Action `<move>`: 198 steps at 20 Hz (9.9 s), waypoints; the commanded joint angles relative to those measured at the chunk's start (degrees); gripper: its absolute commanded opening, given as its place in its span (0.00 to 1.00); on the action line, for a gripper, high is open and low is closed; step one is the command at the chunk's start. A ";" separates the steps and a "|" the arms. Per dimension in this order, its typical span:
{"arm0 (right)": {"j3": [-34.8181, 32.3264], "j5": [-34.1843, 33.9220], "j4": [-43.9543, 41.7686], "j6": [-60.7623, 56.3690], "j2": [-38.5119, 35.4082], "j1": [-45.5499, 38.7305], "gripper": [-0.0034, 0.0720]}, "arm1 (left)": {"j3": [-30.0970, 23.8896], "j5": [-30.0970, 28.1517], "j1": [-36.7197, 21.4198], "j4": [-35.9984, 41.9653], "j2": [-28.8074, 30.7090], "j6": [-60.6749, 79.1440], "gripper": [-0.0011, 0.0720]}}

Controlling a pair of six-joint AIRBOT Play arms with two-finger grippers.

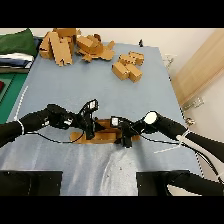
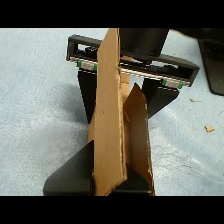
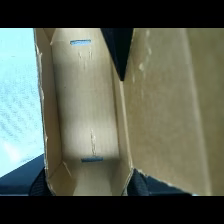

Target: Fold the box.

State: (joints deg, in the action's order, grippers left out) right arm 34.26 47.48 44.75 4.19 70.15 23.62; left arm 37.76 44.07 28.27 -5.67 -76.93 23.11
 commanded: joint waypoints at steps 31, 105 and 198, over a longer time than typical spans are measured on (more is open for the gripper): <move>-0.04 0.28 -0.07 -0.02 0.02 0.07 0.59 | -4.63 12.24 -0.83 -34.82 30.56 -94.68 0.03; -0.04 0.09 -0.04 -0.02 0.02 0.04 0.59 | -8.52 0.20 -4.90 -23.87 13.09 -1.81 0.75; -0.04 0.09 -0.02 -0.02 0.02 0.04 0.59 | -15.04 12.20 -16.11 -57.66 33.11 -117.98 0.04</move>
State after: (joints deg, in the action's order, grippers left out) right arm 34.20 47.53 44.75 4.16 70.17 23.59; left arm 24.21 58.08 12.95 -69.10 -40.80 -92.58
